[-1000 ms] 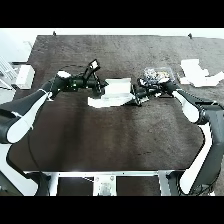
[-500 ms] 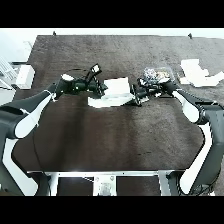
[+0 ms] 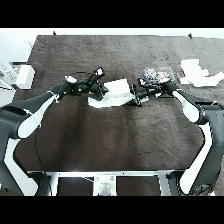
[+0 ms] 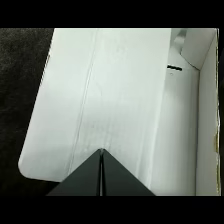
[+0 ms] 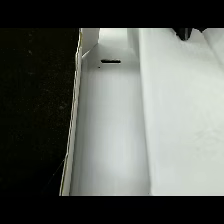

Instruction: Fold the box and place the chain.

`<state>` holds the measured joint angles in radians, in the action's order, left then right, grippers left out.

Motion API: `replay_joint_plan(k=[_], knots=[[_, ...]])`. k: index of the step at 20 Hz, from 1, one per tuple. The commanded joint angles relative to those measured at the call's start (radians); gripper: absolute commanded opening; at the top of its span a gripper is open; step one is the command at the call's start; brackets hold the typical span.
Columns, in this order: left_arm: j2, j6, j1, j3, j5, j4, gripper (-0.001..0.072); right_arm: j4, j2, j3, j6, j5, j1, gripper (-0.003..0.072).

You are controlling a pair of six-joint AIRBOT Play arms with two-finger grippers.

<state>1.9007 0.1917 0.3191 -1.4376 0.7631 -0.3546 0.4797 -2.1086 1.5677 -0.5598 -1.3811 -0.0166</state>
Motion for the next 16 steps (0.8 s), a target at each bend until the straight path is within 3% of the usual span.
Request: replay_joint_plan(k=[1, 4, 8, 10, 12, 13, 14, 15, 16], knots=[[0.001, -0.004, 0.001, 0.0, 0.008, -0.007, 0.0018, 0.0, 0.0, 0.0, -0.002, 0.0, -0.001, 0.055], [-0.008, -0.004, -0.002, -0.011, 0.019, -0.007, 0.0019, 0.0, 0.0, 0.0, -0.002, 0.0, -0.001, 0.055], [-0.065, -0.035, -0.033, -0.073, 0.148, -0.019, 0.002, 0.0, 0.0, 0.0, -0.002, 0.0, -0.001, 0.0549], [-0.119, -0.059, -0.056, -0.077, 0.203, -0.086, 0.0021, 0.0, 0.0, 0.0, -0.002, 0.0, -0.001, 0.055], [-0.169, -0.116, -0.077, -0.077, 0.289, -0.238, 0.0023, 0.0, 0.0, 0.0, -0.002, 0.0, -0.001, 0.055], [-0.183, -0.158, -0.082, -0.077, 0.333, -0.31, 0.0109, 0.0, 0.0, 0.0, -0.002, 0.0, -0.001, 0.055], [-0.188, -0.216, -0.082, -0.077, 0.354, -0.377, 0.0386, 0.0, 0.0, 0.0, -0.002, 0.0, -0.001, 0.055], [-0.188, -0.28, -0.078, -0.076, 0.364, -0.436, 0.0602, 0.0, 0.0, 0.0, -0.002, 0.0, -0.001, 0.055], [-0.188, -0.31, -0.076, -0.076, 0.372, -0.486, 0.0611, 0.0, 0.0, 0.0, -0.002, 0.0, -0.001, 0.055]])
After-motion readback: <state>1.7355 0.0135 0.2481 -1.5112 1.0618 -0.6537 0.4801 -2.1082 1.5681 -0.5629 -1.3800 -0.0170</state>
